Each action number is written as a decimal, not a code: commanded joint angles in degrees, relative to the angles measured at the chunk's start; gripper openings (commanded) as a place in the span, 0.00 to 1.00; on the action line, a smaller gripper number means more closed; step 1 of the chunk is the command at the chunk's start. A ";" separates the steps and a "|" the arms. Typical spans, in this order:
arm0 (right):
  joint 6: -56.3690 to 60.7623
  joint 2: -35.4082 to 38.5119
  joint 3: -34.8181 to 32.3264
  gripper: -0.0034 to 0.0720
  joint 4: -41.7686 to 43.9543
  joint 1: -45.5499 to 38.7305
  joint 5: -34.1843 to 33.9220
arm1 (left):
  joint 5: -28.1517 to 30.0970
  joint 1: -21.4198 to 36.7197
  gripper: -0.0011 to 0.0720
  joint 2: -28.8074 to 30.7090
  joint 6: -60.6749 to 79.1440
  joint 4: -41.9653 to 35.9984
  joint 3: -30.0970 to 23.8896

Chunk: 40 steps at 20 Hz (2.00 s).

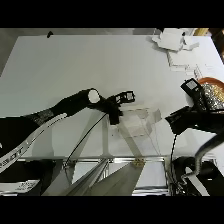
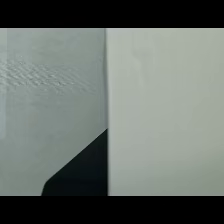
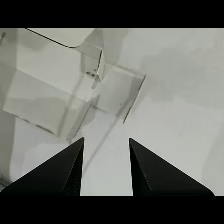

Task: Fold the box and place the chain.

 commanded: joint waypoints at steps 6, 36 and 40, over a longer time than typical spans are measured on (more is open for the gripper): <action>0.00 0.04 0.07 0.47 0.02 0.07 -0.26 | -1.07 -0.09 0.02 -1.40 6.78 0.57 0.00; -42.05 -1.33 -12.37 0.49 12.35 7.93 -4.15 | -1.49 -0.17 0.03 -1.38 6.73 0.59 -0.02; -42.07 -1.73 -14.71 0.85 8.20 9.62 -10.34 | -1.57 -0.17 0.03 -1.38 6.73 0.61 -0.02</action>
